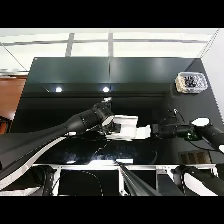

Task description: Fold the box and place the chain.

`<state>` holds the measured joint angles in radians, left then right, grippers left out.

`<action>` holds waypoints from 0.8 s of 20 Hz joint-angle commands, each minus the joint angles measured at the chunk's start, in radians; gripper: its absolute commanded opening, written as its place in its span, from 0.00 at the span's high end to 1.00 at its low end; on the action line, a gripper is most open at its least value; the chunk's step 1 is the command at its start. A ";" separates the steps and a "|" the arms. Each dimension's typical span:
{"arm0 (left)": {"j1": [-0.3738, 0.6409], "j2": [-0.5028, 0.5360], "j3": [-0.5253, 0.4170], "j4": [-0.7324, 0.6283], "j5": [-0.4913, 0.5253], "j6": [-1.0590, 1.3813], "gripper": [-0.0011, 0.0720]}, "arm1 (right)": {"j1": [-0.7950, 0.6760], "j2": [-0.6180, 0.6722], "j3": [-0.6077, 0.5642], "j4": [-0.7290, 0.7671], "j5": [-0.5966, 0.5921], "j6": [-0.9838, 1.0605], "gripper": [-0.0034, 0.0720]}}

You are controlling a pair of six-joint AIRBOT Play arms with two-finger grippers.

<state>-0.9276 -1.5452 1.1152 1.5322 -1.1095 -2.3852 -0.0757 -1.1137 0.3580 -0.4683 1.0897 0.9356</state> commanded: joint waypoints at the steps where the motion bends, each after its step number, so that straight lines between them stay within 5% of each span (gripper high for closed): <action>1: 0.001 -0.001 0.000 0.001 0.000 0.000 0.94 | 0.020 -0.016 0.076 0.015 0.045 -0.062 0.94; 2: 0.001 -0.001 0.000 0.001 0.000 0.000 0.94 | 0.020 -0.016 0.090 0.027 0.062 -0.054 0.93; 3: 0.001 -0.001 0.000 0.001 0.000 0.000 0.94 | 0.020 -0.016 0.099 0.050 0.086 -0.053 0.77; 4: 0.001 -0.001 0.000 0.001 0.000 0.000 0.94 | 0.021 -0.016 0.101 0.066 0.108 -0.053 0.34; 5: 0.001 -0.001 0.000 0.001 0.000 0.001 0.94 | 0.032 -0.016 0.101 0.071 0.122 -0.053 0.16; 11: 0.001 -0.001 0.000 0.001 0.000 0.001 0.94 | 0.238 -0.016 0.134 0.055 -0.011 0.041 0.16; 16: 0.001 -0.001 0.000 0.001 0.000 0.001 0.94 | 0.447 -0.016 0.266 -0.252 -0.137 0.380 0.16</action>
<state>-0.9268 -1.5452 1.1152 1.5330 -1.1126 -2.3848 0.2611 -1.1294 0.5602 -0.5430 1.0363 1.0992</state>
